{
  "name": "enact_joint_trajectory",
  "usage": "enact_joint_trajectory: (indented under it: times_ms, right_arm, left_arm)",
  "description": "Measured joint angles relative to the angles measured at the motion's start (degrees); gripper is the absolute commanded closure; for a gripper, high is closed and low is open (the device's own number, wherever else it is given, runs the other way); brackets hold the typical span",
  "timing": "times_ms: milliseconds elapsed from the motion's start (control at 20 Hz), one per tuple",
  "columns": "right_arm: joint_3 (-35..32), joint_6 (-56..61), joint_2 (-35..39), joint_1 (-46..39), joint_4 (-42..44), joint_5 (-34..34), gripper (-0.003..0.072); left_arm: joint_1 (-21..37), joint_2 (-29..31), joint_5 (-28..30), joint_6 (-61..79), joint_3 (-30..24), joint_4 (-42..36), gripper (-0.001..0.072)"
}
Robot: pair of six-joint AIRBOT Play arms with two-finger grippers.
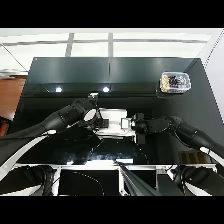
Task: Fold the box and place the chain.
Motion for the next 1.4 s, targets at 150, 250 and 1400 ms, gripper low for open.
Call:
enact_joint_trajectory:
  times_ms: [150,250,1400]
  right_arm:
    - [0.2,0.1,1.3,0.0,0.0,-2.2,-0.0033]
    - [0.2,0.2,1.7,0.0,0.8,-2.6,-0.0033]
    - [0.2,3.6,-2.8,7.0,7.5,3.7,0.0555]
  left_arm:
    - [0.2,0.2,-0.4,0.1,-1.5,0.5,0.0681]
    - [0.2,0.2,0.5,-0.2,-2.5,0.5,0.0681]
    - [0.2,0.0,2.7,-1.1,-4.1,0.5,0.0680]
